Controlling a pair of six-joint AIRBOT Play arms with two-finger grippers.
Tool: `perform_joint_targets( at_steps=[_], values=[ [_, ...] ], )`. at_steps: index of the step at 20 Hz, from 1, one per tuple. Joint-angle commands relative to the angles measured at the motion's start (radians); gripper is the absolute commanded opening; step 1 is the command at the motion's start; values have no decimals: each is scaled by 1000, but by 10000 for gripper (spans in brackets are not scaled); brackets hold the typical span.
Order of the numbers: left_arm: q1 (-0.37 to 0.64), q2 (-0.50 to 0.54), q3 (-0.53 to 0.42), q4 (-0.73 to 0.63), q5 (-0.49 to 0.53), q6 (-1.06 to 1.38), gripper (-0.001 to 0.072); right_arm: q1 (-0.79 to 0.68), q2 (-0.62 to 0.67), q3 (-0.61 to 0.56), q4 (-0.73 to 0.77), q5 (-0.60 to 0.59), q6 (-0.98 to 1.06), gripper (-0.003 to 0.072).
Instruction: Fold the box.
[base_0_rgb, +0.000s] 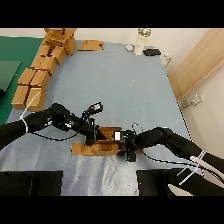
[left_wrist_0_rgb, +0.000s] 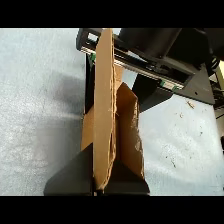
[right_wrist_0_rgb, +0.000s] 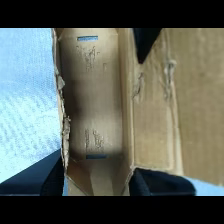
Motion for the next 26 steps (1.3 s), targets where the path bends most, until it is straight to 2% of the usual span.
perform_joint_targets(
  at_steps=[1, 2, 6, 10, 11, 12, 16, 19, 22, 23, 24, 26],
  values=[
    [1, 0, 1, 1, 2, -2, 323, 1, 1, -1, 0, 0, 0, 422],
    [1, 0, 2, 1, 3, -21, 422, 1, 1, -1, 0, 0, 0, 422],
    [5, 22, 2, 66, 2, -71, 421, 1, 1, -1, 0, 0, 0, 422],
    [54, 107, 2, 295, -19, -349, 423, 1, 1, -1, 0, 1, 0, 422],
    [65, 132, 1, 325, -33, -402, 475, 1, 1, -1, 0, 0, 0, 422],
    [71, 157, 1, 338, -40, -445, 691, 1, 1, -1, 0, 0, 0, 422],
    [70, 220, 1, 394, -42, -559, 696, 1, 1, -1, 0, 1, 0, 422],
    [70, 224, 1, 466, -72, -661, 696, 1, 1, -1, 0, 2, 0, 422],
    [70, 224, 1, 469, -84, -681, 696, 1, 0, -1, 0, 1, 0, 423],
    [70, 224, 1, 469, -84, -682, 696, 1, 0, -1, 0, 1, 0, 451],
    [70, 224, 1, 469, -84, -684, 696, 1, 0, -1, 0, 2, 0, 535],
    [70, 224, 1, 469, -84, -702, 696, 1, 0, -1, 0, 2, 0, 539]
  ],
)
